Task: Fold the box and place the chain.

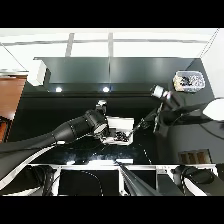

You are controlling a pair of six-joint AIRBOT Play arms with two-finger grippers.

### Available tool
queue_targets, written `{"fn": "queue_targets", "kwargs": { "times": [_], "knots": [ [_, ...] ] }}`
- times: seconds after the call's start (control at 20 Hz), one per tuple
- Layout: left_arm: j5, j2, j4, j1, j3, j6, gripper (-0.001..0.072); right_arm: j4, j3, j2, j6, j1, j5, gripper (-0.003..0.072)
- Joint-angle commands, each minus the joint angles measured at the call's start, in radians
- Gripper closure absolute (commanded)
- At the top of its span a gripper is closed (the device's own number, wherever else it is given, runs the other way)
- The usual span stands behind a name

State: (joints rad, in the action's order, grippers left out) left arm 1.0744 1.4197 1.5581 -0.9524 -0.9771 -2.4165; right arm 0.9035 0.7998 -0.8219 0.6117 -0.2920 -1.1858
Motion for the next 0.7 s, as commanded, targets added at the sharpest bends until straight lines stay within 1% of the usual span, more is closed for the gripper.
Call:
{"fn": "queue_targets", "kwargs": {
  "times": [0.0,0.15,0.25,0.5,0.65],
  "knots": [
    [0.000,-0.001,0.000,0.001,0.000,0.000,0.0682,-0.084,0.166,0.028,0.253,-0.001,-0.142,0.0670],
    [0.000,-0.001,0.000,0.001,0.000,0.000,0.0682,-0.319,0.172,0.028,0.271,-0.001,-0.138,0.0670],
    [0.000,-0.001,0.000,0.001,0.000,0.000,0.0682,-0.400,0.172,0.027,0.272,-0.001,-0.124,0.0670],
    [0.000,-0.001,0.000,0.001,0.000,0.000,0.0682,-0.417,0.168,0.020,0.274,-0.001,-0.109,0.0670],
    [-0.001,-0.001,0.000,0.001,0.000,0.000,0.0682,-0.402,0.087,0.019,0.274,-0.019,-0.041,0.0670]
  ]
}}
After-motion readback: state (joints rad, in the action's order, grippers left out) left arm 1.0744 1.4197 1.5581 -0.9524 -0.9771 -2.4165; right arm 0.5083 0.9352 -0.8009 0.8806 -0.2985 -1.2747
